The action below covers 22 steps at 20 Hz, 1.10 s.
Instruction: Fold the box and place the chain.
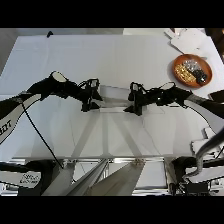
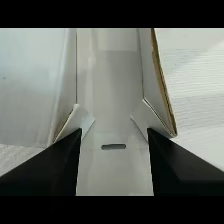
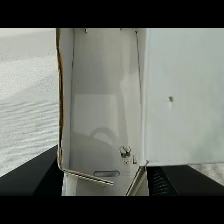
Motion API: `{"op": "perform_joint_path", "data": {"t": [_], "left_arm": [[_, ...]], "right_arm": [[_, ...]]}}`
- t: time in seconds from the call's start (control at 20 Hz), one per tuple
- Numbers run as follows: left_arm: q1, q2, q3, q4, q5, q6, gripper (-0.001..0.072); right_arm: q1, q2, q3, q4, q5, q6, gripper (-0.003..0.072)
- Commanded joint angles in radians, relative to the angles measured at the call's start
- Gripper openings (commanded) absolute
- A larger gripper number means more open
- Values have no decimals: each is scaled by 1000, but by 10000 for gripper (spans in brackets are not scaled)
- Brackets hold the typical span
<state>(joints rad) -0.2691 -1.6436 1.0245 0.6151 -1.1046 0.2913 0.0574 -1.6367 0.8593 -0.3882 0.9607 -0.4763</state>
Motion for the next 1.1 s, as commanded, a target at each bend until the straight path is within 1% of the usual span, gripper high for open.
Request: {"op": "perform_joint_path", "data": {"t": [0.0, 0.05, 0.1, 0.15, 0.35, 0.4, 0.6, 0.65, 0.7, 0.75, 0.85, 0.95, 1.05], "left_arm": [[-1, -1, 0, -5, -6, -16, 465], [-1, -1, 0, -5, -14, -39, 322], [0, -1, 0, -4, -29, -53, 132], [0, 0, 0, -5, -33, -53, 99], [15, 33, 0, 9, -38, -77, 91], [23, 50, 0, 27, -42, -110, 70], [80, 166, 0, 45, -118, -190, 63], [102, 206, 0, 53, -128, -214, 15], [128, 239, 0, 56, -122, -278, 11], [163, 265, 0, 55, -105, -391, 11], [241, 280, 0, 73, -62, -647, 11], [290, 275, 0, 187, -17, -919, 10], [288, 260, 0, 338, 1, -1137, 10]], "right_arm": [[1, 0, 1, 0, 1, 0, 411], [1, -1, 1, 0, 1, 0, 411], [1, -1, 1, 0, 1, 0, 411], [1, -1, 1, 0, 1, 0, 411], [1, 0, 1, 0, 1, 0, 411], [0, -1, 1, 0, 1, 0, 411], [1, -1, 1, 0, 1, 0, 411], [1, -1, 1, 0, 1, 0, 411], [1, -1, 1, 0, 1, 0, 411], [1, -1, 1, 0, 1, 0, 411], [1, -1, 1, 0, 1, 0, 411], [1, -1, 1, 0, 1, 0, 411], [1, -1, 1, 0, 1, 0, 411]]}}
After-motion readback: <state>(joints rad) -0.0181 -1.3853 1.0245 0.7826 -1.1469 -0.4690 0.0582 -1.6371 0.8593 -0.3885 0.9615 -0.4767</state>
